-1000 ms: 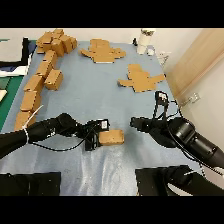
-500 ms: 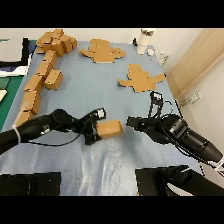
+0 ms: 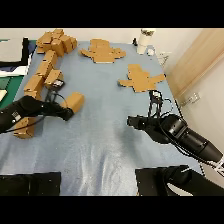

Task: Fold the box.

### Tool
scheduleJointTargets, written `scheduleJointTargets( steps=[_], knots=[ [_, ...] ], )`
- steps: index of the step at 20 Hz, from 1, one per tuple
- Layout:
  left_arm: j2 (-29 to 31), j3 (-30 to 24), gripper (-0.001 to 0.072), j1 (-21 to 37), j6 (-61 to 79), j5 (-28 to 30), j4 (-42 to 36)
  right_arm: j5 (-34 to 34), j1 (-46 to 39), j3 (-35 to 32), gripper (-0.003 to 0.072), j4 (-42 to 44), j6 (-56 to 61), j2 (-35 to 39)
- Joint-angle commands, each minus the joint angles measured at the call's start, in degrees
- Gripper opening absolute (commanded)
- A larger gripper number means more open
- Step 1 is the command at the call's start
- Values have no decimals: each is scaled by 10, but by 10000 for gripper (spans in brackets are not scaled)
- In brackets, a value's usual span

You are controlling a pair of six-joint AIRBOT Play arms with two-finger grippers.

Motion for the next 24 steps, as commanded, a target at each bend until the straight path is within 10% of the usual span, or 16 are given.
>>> scheduleJointTargets(
  steps=[1,9,24],
  knots=[
    [-7,1,469,72,-109,26,39,0,0,0,4,-8,-24,0],
    [-78,33,469,78,-154,88,39,1,0,1,4,-21,-57,0],
    [-297,270,469,79,-116,123,49,1,0,1,4,-63,-59,0]
  ],
)
